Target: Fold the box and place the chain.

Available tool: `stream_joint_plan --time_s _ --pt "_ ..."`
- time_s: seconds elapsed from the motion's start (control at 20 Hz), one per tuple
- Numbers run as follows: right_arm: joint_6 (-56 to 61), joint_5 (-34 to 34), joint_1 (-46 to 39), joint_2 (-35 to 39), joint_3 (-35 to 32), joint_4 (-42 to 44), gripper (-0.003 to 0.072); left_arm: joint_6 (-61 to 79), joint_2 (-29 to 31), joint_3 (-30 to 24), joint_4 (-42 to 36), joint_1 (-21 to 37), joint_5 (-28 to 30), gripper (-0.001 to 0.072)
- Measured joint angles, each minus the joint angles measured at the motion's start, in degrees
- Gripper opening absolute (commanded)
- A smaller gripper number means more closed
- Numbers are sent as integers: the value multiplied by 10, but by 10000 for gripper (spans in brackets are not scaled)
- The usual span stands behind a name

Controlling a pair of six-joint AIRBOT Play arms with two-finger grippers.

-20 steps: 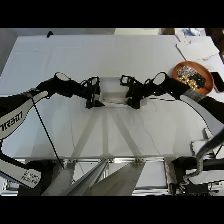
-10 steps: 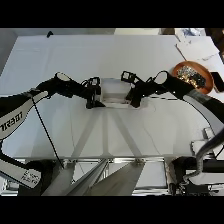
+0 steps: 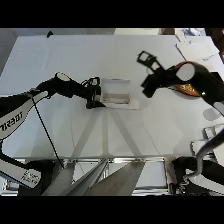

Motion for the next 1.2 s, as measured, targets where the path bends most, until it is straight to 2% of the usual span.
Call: stream_joint_plan --time_s 0.2,0.35,0.75,1.1,1.15,1.2 --pt "129 50 -61 6 -18 -53 11 0 0 0 0 0 0 221" --pt "173 65 -82 -13 -51 -42 11 0 0 0 0 0 0 221" --pt "165 40 -85 -87 -94 113 8 0 0 0 0 0 0 221" --pt "86 42 -51 -115 -97 274 11 0 0 0 0 0 0 221" --pt "76 44 -45 -116 -97 296 17 -1 0 0 0 0 0 221" --pt "68 45 -40 -117 -97 313 99 0 0 0 0 0 0 221"
